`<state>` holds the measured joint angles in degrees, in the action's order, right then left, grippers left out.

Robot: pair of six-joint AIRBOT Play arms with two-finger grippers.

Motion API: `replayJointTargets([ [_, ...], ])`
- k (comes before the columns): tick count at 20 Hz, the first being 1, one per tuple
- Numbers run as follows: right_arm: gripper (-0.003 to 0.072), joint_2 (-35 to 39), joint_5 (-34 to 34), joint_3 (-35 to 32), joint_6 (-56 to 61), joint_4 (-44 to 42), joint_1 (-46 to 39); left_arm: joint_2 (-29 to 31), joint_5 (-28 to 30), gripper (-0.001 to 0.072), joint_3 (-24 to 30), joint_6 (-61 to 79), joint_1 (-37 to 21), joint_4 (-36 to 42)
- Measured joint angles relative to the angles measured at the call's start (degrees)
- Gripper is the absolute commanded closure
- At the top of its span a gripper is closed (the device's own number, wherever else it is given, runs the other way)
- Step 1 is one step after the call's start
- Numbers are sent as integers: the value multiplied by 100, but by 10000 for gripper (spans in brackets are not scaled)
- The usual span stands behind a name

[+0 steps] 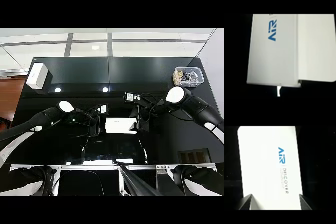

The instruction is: Fold the box and place the chain.

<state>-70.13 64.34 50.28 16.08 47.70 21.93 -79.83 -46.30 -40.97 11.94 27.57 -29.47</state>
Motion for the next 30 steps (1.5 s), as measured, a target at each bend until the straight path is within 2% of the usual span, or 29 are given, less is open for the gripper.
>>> replayJointTargets([
  [1, -23, 0, -17, 0, 0, 17, 4, 0, 2, 309, 0, 0, 0, 0],
  [2, 63, 0, -22, 0, -2, 22, 4, 0, 0, 310, 0, 0, 0, -2],
  [3, 239, 0, -31, 0, -2, 31, 7, 0, 2, 309, 0, 0, 0, 0],
  [4, 271, 0, -26, 0, -2, 31, 7, 0, 0, 310, 0, 0, 0, 0],
  [6, 273, 0, -13, 2, 26, 39, 11, 0, 2, 309, 0, 0, 0, 0],
  [7, 299, 0, -13, 0, 44, 46, 11, 0, 2, 310, 0, 0, 0, 0],
  [8, 449, 0, -4, 2, 48, 48, 11, 0, 2, 310, 0, -2, 0, 0],
  [17, 445, 28, -9, 2, 142, 48, 11, 0, 0, 309, 0, 2, 0, 0],
  [18, 371, 50, -7, 2, 149, 46, 11, 0, 0, 309, 0, 2, 0, 0],
  [20, 23, 125, -4, 33, 157, 42, 11, 0, -2, 309, 0, 2, 0, 0],
  [21, 2, 173, 0, 59, 199, 39, 11, 0, -2, 310, 0, 2, 0, 0],
  [30, 3, 208, -26, -7, 391, 66, 59, 0, -2, 310, 0, 2, 0, 0],
])
